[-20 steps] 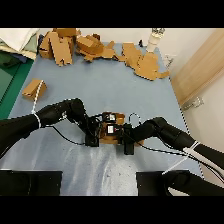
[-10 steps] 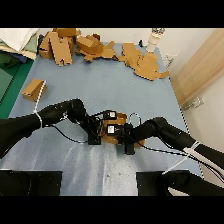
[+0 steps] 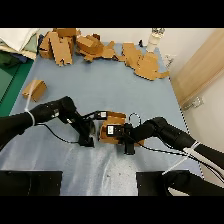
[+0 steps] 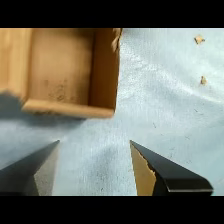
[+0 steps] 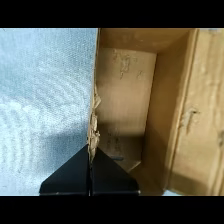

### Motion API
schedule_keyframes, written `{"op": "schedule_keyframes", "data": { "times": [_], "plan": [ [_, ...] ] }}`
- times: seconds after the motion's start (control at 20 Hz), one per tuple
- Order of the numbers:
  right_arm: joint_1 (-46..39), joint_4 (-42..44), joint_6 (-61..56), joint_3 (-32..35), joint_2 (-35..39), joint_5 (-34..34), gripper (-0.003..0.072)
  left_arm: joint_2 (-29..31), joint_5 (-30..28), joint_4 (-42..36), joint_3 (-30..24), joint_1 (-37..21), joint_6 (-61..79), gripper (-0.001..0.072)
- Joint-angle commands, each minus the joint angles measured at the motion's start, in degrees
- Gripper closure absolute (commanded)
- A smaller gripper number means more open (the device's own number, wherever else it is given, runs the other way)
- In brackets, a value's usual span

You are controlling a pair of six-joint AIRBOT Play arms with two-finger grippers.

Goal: Fold the box.

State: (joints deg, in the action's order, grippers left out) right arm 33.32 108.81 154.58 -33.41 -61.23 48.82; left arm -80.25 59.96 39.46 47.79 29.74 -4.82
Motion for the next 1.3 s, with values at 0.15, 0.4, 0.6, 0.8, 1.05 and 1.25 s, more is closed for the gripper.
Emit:
{"op": "schedule_keyframes", "data": {
  "times": [0.15, 0.4, 0.6, 0.8, 1.05, 1.25],
  "plan": [
    [-0.1, 0.0, -0.1, 0.0, 0.0, 1.1, 0.068, 11.6, -3.4, -13.1, -11.4, -14.1, 24.6, 0.0011],
    [-0.1, 0.0, -0.1, 0.0, 0.0, 1.2, 0.068, 9.2, -6.7, -29.8, -16.7, -10.1, 43.2, 0.0011],
    [-0.1, 0.0, 0.0, 0.0, 0.0, 1.1, 0.068, 9.2, -7.0, -28.9, -16.8, -7.6, 37.6, 0.0011],
    [-0.1, 1.1, 0.0, 0.0, 0.0, 1.2, 0.068, 9.2, -8.9, -26.7, -16.8, -5.5, 33.3, 0.0011],
    [0.0, 1.6, 0.0, 0.0, 0.0, 1.2, 0.068, 9.2, -18.8, -24.2, -16.8, -2.3, 33.9, 0.0011],
    [0.4, 2.2, 1.2, 0.0, 0.0, 1.3, 0.068, 8.9, -19.5, -24.0, -16.7, -1.9, 33.9, 0.0011]
  ]
}}
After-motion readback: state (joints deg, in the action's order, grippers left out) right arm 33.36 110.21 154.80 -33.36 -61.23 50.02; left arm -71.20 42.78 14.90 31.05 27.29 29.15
